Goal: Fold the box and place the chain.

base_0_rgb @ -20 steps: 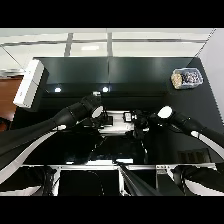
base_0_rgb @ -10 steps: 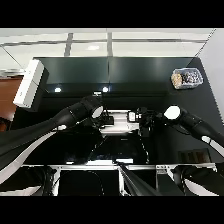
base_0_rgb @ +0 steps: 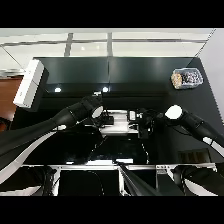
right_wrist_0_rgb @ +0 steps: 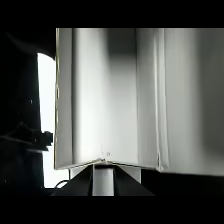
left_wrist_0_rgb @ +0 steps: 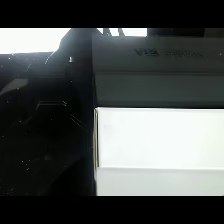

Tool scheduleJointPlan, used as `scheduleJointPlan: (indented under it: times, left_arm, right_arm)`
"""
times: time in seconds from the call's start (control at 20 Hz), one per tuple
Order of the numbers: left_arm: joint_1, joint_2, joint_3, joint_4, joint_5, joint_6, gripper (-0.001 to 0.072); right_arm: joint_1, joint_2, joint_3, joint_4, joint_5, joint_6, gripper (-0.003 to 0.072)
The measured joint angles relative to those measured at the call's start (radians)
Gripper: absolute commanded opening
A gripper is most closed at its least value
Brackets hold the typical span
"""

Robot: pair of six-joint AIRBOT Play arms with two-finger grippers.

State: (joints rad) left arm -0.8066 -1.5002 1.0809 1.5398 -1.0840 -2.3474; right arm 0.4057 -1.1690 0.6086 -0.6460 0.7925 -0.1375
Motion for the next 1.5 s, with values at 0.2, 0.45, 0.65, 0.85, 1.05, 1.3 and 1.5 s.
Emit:
scheduleJointPlan:
  times: [0.2,0.45,0.65,0.85,1.05,1.3,1.5]
  left_arm:
    - [0.0,0.0,0.0,0.0,0.0,0.0,0.0029]
    - [0.0,0.0,0.0,0.0,0.001,0.0,0.0029]
    - [0.0,0.0,0.0,0.0,0.003,-0.001,0.003]
    - [0.0,0.0,0.0,0.0,0.003,-0.001,0.0029]
    - [0.0,0.0,0.0,0.0,0.004,-0.003,0.003]
    - [0.0,0.0,0.0,0.0,0.004,-0.003,0.003]
    - [0.0,0.0,0.0,0.0,0.003,0.0,0.003]
  right_arm:
    - [0.029,-0.038,0.0,0.111,-0.029,0.0,0.013]
    - [0.042,-0.065,0.0,0.156,-0.045,0.004,0.0129]
    - [0.044,-0.07,0.0,0.156,-0.052,0.02,0.0151]
    - [0.043,-0.071,0.0,0.153,-0.055,0.061,0.0171]
    - [0.018,-0.047,0.008,0.118,-0.029,0.217,0.0013]
    - [-0.203,0.079,0.067,-0.017,0.188,0.663,0.0013]
    - [-0.518,0.115,0.019,-0.069,0.22,1.009,0.0012]
